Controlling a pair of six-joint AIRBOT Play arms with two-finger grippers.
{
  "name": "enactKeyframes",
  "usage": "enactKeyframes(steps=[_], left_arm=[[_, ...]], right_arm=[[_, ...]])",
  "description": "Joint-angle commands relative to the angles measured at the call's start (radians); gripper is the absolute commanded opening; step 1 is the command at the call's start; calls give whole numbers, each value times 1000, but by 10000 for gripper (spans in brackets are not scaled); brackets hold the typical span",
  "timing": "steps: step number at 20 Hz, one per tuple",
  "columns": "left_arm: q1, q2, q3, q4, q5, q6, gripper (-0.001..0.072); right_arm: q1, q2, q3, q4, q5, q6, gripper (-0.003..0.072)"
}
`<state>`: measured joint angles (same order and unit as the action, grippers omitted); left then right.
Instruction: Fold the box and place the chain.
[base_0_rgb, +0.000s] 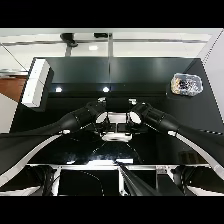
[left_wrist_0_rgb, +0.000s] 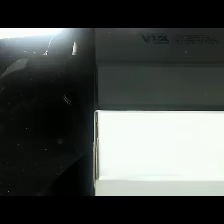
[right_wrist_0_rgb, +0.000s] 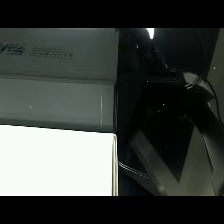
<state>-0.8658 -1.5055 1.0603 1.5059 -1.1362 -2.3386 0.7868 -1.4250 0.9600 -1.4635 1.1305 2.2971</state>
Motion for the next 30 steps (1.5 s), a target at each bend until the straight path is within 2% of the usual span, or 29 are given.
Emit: enactKeyframes(steps=[1,2,4,12,13,14,15,16,18,20,26,27,30], left_arm=[[0,1,0,0,1,1,34],[0,1,0,0,1,1,34],[0,1,0,0,1,1,34],[0,1,0,0,2,1,34],[0,1,0,0,2,1,34],[0,1,0,0,2,1,34],[0,1,0,0,2,1,34],[0,1,0,0,2,1,34],[0,1,0,0,3,1,34],[0,1,0,0,3,0,34],[0,1,0,0,2,1,34],[0,1,0,0,2,1,34],[0,1,0,0,2,1,34]], right_arm=[[0,-1,0,0,-14,0,123],[1,-1,0,0,-15,0,115],[1,-1,0,0,-16,0,44],[0,-1,0,-1,-8,0,47],[1,-1,0,-4,-8,0,73],[0,-1,0,-5,-8,0,232],[0,-1,0,-5,-9,2,326],[0,-1,0,-5,-9,3,325],[0,-1,0,-8,-10,3,155],[0,-1,0,-8,-13,2,57],[0,-1,0,-8,-16,3,59],[0,-1,0,-9,-16,3,74],[0,0,0,-16,-15,3,315]])
